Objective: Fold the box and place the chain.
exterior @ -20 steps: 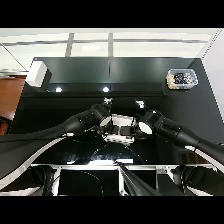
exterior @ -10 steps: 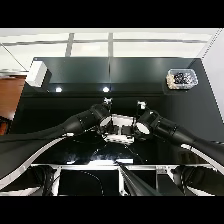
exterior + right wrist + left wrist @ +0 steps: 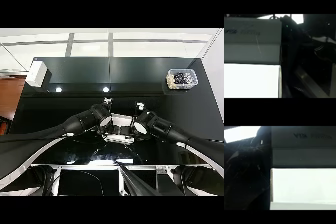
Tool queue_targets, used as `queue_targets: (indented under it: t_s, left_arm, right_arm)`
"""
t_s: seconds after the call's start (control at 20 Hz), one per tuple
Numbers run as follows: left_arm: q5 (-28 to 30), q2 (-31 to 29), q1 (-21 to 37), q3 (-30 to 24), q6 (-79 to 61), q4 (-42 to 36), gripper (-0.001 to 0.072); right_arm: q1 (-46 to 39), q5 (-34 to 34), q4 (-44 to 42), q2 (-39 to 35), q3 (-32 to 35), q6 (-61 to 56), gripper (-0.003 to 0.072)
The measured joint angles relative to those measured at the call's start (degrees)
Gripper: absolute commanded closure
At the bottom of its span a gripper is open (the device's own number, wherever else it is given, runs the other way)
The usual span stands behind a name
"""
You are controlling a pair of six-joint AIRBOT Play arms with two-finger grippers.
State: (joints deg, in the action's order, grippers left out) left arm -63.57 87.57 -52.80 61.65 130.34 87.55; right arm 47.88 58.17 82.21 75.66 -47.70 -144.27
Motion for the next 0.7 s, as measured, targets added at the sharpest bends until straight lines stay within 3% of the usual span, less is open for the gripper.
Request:
queue_targets:
  t_s: [0.25,0.3,0.55,0.65,0.7]
  left_arm:
    - [0.0,0.0,0.0,0.0,0.0,0.0,0.0677]
    - [0.0,0.0,0.0,0.0,0.0,0.0,0.0677]
    - [0.0,0.0,0.0,0.0,0.0,0.0,0.0677]
    - [0.0,0.0,0.0,0.0,0.0,0.0,0.0677]
    - [0.0,0.0,0.0,0.0,0.0,0.0,0.0677]
  right_arm:
    - [0.0,-0.2,-0.3,0.3,0.0,0.0,0.0493]
    - [0.0,-0.2,-0.3,0.3,0.0,0.0,0.0588]
    - [0.0,-0.1,-0.2,0.3,0.0,0.3,0.0601]
    - [0.0,-0.1,-0.1,0.3,0.0,0.5,0.0395]
    - [0.0,0.3,0.3,0.3,0.0,0.7,0.0395]
